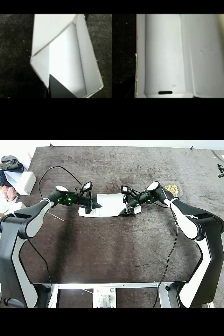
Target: Fold the box and place the chain.
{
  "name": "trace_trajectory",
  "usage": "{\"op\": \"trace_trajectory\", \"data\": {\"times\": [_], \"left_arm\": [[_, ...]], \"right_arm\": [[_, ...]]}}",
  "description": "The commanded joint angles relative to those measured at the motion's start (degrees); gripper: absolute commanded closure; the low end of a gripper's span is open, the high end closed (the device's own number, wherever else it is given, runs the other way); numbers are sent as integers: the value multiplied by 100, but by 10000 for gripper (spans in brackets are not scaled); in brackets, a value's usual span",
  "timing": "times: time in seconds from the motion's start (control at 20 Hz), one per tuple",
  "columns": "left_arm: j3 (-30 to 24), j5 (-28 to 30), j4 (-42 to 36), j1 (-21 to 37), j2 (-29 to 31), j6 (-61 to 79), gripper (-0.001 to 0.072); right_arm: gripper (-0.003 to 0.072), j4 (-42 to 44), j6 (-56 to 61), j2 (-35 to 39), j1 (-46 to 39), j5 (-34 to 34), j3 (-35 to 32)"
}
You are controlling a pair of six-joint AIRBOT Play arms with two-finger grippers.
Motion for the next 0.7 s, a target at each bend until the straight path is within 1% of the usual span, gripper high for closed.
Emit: {"op": "trace_trajectory", "data": {"times": [0.0,0.65], "left_arm": [[0,4,2,4,-2,2,696],[0,4,4,4,-2,2,696]], "right_arm": [[223,-7,0,-4,4,-83,2],[222,-7,0,-4,2,-85,2]]}}
